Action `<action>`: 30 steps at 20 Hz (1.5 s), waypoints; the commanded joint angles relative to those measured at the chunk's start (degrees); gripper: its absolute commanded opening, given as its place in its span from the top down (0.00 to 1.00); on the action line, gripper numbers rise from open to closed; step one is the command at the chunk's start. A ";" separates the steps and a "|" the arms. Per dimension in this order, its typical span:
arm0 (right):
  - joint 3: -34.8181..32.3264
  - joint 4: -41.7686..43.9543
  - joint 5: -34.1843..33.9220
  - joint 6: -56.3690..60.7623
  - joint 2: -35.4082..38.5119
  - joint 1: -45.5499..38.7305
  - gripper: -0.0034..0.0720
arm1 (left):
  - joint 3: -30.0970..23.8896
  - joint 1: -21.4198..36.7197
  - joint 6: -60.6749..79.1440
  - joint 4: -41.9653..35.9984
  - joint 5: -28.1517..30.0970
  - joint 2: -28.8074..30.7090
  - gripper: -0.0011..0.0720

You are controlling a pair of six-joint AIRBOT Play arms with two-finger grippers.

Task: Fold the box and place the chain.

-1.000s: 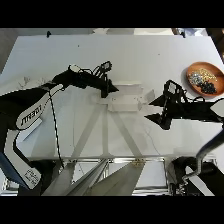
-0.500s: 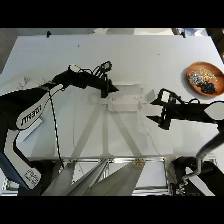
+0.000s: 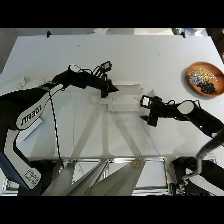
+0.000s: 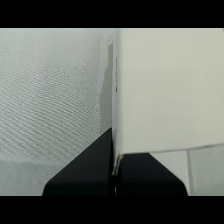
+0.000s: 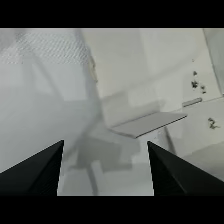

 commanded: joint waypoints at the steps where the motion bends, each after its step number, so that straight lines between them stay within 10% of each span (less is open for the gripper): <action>1: -0.09 9.51 -10.16 -7.04 -4.11 2.51 0.17 | -0.02 -0.04 0.00 0.00 0.00 -0.04 0.97; 8: 0.57 16.94 -25.51 -7.54 -4.04 3.89 0.17 | -0.02 -0.04 0.00 0.00 0.00 -0.04 0.97; 14: 3.08 16.59 -25.99 -7.72 -4.07 3.89 0.17 | -0.02 -0.04 0.00 0.00 0.00 -0.04 0.97; 22: 5.60 15.76 -8.90 -12.61 -4.13 0.81 0.17 | -0.02 -0.04 0.02 0.00 0.02 -0.04 0.97; 30: 7.10 15.72 -7.74 -13.00 -4.20 -5.44 0.17 | -0.02 -0.04 0.00 0.02 0.02 -0.04 0.97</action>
